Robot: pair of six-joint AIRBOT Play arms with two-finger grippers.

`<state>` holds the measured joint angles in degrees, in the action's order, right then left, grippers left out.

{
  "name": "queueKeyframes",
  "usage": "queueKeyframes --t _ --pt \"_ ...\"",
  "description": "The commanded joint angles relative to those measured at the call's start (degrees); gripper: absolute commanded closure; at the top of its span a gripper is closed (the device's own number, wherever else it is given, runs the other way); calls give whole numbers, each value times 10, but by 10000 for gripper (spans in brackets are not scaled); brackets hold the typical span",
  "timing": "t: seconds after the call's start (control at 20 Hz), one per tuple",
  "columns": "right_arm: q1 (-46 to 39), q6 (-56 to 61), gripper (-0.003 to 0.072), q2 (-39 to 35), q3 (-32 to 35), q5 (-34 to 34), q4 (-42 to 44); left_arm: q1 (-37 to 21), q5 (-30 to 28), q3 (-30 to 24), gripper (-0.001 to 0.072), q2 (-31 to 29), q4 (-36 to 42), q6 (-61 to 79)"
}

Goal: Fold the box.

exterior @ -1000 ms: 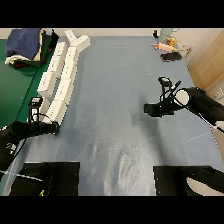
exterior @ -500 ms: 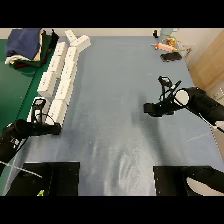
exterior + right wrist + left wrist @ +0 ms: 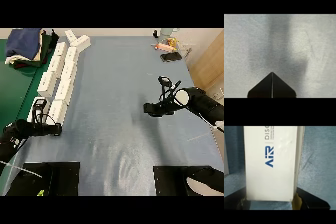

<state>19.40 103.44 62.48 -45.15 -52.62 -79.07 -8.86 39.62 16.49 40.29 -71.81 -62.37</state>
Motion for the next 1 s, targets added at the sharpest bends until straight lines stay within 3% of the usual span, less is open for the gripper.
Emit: queueKeyframes --t 0.0,0.2,0.45,0.5,0.55,0.6,0.65,0.75,0.8,0.9,0.95 --pt "0 0 681 0 0 -1 0 -1 35 3 12 -1 -23 -2" --pt "0 0 681 0 0 -4 0 -2 197 50 13 -8 -78 -38" --pt "0 0 681 1 0 -4 1 -1 384 164 14 -42 -81 -82" --pt "0 0 680 2 0 -4 1 -1 420 191 43 -47 -79 -94" --pt "0 0 680 4 0 -4 4 -1 446 216 269 -50 -74 -123" --pt "0 0 681 7 0 -4 11 -1 461 240 580 -50 -57 -141" --pt "0 0 680 12 0 -3 22 0 462 263 695 -49 -26 -138" --pt "6 -28 673 21 -1 11 45 18 428 299 696 -35 45 -137" --pt "10 -52 605 30 -6 19 60 38 408 317 696 -15 66 -137" --pt "16 -94 519 54 -31 21 97 97 371 358 695 51 74 -152" --pt "20 -97 519 67 -48 21 108 129 356 382 696 94 75 -157"
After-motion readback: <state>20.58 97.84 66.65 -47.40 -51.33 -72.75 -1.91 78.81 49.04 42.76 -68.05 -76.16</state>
